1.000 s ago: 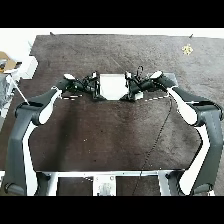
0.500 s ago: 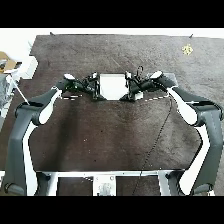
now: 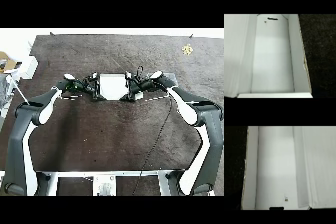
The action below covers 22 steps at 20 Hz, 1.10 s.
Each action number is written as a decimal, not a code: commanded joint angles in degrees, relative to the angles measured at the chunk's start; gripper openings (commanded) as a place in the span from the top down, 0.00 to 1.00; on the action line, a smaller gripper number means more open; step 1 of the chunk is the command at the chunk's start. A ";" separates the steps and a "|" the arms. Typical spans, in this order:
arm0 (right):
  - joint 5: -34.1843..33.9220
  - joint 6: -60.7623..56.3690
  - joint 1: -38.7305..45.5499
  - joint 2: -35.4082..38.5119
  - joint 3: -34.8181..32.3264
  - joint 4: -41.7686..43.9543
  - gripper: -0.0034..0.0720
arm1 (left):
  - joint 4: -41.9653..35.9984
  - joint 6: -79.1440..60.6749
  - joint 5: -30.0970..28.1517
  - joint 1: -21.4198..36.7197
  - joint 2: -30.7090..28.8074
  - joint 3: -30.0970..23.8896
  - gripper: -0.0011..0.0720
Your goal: Fold the box and place the chain.
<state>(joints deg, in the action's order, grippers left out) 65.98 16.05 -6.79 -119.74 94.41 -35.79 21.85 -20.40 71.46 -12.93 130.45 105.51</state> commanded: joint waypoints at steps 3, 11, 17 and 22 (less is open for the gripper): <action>0.04 -0.02 -0.07 -0.02 -0.02 0.00 0.28 | 0.02 -0.02 0.00 0.07 0.02 0.02 0.51; 0.04 -0.02 -0.04 -0.02 -0.02 0.00 0.28 | 0.02 -0.02 -0.09 0.04 0.02 0.02 0.51; 0.04 -0.02 -0.07 -0.02 -0.02 0.00 0.28 | 0.02 -0.02 -0.07 0.04 0.02 0.02 0.51; 0.63 -0.04 -0.07 -0.02 -0.02 0.02 0.28 | 0.02 -0.02 -0.04 0.04 0.02 0.02 0.51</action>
<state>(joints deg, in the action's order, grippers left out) 66.06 16.05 -6.79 -119.74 94.41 -35.79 21.85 -20.43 71.42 -12.93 130.45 105.51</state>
